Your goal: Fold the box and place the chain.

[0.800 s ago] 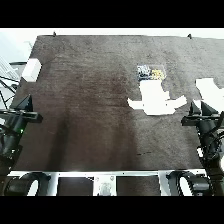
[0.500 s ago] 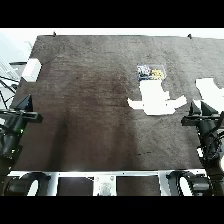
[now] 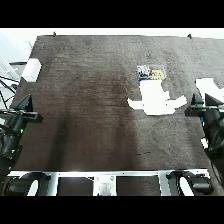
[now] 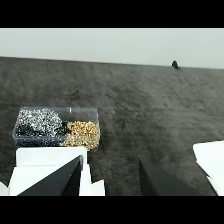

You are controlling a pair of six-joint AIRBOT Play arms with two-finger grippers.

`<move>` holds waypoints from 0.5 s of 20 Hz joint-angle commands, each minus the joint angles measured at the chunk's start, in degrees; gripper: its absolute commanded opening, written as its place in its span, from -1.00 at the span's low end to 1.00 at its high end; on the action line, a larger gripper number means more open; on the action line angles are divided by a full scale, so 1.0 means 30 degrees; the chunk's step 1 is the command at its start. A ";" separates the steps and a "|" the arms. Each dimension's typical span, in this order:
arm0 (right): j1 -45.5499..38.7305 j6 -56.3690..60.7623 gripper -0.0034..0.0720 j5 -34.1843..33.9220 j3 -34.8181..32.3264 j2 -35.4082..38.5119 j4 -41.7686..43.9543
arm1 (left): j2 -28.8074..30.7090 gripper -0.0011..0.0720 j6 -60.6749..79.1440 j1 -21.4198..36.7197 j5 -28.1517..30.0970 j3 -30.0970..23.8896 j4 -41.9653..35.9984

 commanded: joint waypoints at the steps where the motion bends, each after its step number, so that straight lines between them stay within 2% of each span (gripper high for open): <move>1: -0.0233 0.0415 0.32 -0.0255 0.3643 -0.5632 0.0721 | 0.0007 -0.91 0.0007 -0.0007 -0.0007 0.0022 0.0007; 3: -0.0896 0.0415 0.45 0.0583 0.5661 -0.9347 0.2448 | 0.0007 -0.91 0.0007 -0.0007 0.0007 0.0022 0.0000; 6: -0.2725 0.2135 0.47 0.3483 0.7541 -1.3493 0.2652 | 0.0007 -0.91 0.0007 -0.0007 0.0007 0.0022 0.0007; 7: -0.3883 0.4320 0.47 0.5799 0.8080 -1.4484 0.1632 | 0.0007 -0.91 0.0007 -0.0007 -0.0007 0.0022 0.0007; 8: -0.5173 0.7308 0.47 0.8123 0.8772 -1.5475 -0.0809 | 0.0007 -0.91 0.0007 -0.0007 0.0000 0.0022 0.0007; 10: -0.7104 1.3427 0.44 1.1846 1.0608 -1.6997 -0.8204 | 0.0007 -0.91 0.0007 -0.0007 0.0000 0.0022 0.0007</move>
